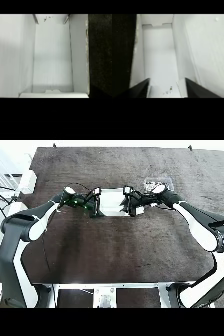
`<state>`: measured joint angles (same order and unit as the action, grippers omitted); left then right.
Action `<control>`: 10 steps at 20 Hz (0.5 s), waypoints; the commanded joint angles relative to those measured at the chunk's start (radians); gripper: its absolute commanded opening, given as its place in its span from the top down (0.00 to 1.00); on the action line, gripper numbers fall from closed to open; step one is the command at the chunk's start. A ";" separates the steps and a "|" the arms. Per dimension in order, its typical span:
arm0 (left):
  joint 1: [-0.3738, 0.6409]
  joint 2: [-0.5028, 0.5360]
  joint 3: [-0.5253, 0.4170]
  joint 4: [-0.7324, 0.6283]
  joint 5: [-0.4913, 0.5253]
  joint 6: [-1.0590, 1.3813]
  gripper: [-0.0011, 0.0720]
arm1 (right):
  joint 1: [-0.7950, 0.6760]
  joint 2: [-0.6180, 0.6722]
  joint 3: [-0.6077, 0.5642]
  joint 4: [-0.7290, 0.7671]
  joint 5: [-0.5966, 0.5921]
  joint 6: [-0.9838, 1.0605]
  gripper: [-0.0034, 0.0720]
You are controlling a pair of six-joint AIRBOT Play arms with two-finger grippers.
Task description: Fold the box and place the chain.
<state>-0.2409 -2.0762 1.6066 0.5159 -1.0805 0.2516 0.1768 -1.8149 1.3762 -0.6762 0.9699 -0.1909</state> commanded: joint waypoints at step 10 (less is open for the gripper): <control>0.001 -0.001 0.000 0.000 -0.002 0.000 0.45 | -0.038 0.040 0.000 -0.194 0.053 0.217 0.88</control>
<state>-0.2409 -2.0766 1.6066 0.5152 -1.0809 0.2501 0.1551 -1.7988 1.3758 -0.7689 0.9745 -0.1081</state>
